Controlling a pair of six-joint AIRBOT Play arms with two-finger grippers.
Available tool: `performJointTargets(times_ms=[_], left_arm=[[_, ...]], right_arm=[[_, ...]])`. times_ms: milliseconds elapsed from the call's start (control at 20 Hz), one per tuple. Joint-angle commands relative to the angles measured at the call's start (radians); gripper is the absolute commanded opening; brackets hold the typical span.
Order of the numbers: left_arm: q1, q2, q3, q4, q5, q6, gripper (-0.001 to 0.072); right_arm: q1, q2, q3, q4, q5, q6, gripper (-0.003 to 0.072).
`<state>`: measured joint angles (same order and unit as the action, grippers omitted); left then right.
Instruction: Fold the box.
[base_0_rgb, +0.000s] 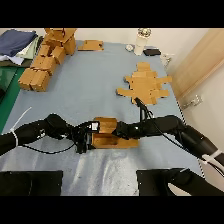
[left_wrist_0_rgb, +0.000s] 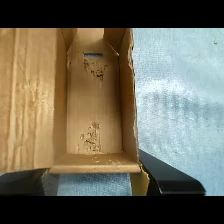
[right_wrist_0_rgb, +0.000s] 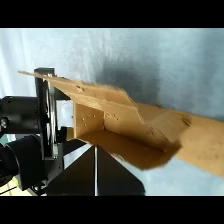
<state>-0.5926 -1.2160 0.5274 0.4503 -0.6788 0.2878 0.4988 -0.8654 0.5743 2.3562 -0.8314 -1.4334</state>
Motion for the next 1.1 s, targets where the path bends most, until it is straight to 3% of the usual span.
performJointTargets(times_ms=[0, 150, 500, 850, 1050], left_arm=[[0.0, -0.006, 0.0, 0.006, -0.005, 0.003, 0.0447], [0.0, -0.006, 0.0, -0.002, -0.005, 0.003, 0.0447], [0.0, -0.006, 0.0, -0.002, -0.005, 0.003, 0.0447], [0.0, -0.006, 0.0, -0.002, -0.005, 0.003, 0.0447], [0.0, -0.006, 0.0, -0.002, -0.004, 0.003, 0.0447]], right_arm=[[0.038, -0.134, 0.099, 0.019, 0.042, -0.132, 0.0004], [0.039, -0.243, 0.171, -0.035, 0.067, -0.183, 0.0004], [0.037, -0.419, 0.177, -0.082, 0.083, -0.248, 0.0004], [0.037, -0.409, 0.178, -0.083, 0.09, -0.309, 0.0003], [0.037, -0.268, 0.237, -0.322, -0.022, -0.327, 0.0003]])
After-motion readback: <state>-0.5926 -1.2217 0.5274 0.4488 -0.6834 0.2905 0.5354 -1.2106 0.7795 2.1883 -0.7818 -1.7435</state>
